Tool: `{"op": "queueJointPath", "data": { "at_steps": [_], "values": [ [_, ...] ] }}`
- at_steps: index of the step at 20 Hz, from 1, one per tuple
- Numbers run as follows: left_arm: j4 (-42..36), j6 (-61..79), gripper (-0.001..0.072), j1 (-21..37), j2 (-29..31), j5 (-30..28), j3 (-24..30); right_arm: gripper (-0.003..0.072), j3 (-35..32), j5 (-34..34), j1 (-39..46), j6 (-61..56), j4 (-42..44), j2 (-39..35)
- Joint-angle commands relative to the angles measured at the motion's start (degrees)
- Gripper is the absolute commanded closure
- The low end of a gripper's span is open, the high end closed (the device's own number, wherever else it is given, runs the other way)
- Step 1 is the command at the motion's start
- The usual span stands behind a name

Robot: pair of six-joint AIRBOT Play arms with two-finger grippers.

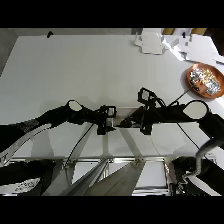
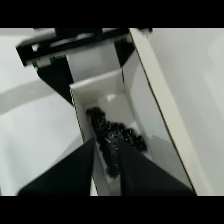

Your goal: Fold the box and place the chain.

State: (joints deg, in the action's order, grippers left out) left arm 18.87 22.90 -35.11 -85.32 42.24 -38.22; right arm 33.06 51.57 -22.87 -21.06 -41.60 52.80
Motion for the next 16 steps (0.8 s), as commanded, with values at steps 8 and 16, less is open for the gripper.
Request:
{"op": "queueJointPath", "data": {
  "at_steps": [8, 16],
  "values": [
    [0.0, 0.0, 0.0602, 0.0, 0.0, 0.0, 0.0, 0.0434, 5.7, 5.3, 10.1, -11.9, -19.7, 3.1],
    [0.0, 0.0, 0.0602, 0.0, 0.0, 0.0, 0.0, 0.0436, 3.1, 4.5, 12.0, -5.1, -28.7, 5.7]
  ]
}}
